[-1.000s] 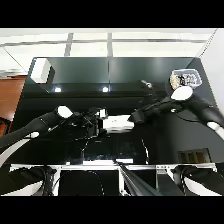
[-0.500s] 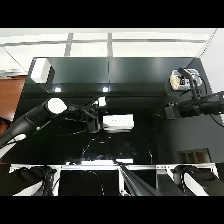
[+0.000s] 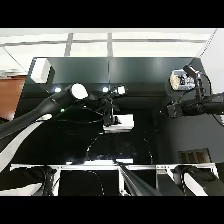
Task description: Fold the box and place the chain.
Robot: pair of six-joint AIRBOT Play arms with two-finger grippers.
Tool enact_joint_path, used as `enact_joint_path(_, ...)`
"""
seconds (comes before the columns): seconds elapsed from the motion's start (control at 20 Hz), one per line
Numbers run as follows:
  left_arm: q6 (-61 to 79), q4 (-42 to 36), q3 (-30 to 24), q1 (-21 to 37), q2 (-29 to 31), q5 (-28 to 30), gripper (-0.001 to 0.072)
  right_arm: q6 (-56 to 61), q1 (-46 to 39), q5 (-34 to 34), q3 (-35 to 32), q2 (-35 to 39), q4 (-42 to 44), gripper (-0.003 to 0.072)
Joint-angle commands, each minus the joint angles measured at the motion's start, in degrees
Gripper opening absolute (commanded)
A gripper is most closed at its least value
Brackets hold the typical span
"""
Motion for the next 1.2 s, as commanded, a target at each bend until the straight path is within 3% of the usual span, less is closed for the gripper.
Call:
enact_joint_path(0.0, -1.03, 1.18, 2.01, -0.92, -2.93, -2.38, 0.0713, -0.04, -0.04, -0.15, -0.02, 0.07, -0.13, 0.0014)
enact_joint_path(0.65, -2.32, 3.28, 2.08, -2.10, -2.95, -3.50, 0.0711, -0.09, -0.04, -0.85, -0.07, 0.07, -0.11, 0.0014)
enact_joint_path(0.95, -5.05, 3.39, 5.42, -2.05, -2.75, -4.72, 0.0710, -0.31, -0.04, -1.01, -0.07, 0.07, -0.13, 0.0014)
enact_joint_path(1.15, -12.07, 9.92, 6.05, -2.10, -3.28, -3.06, 0.0709, -0.76, -0.04, -1.20, -0.07, 0.04, -0.13, 0.0013)
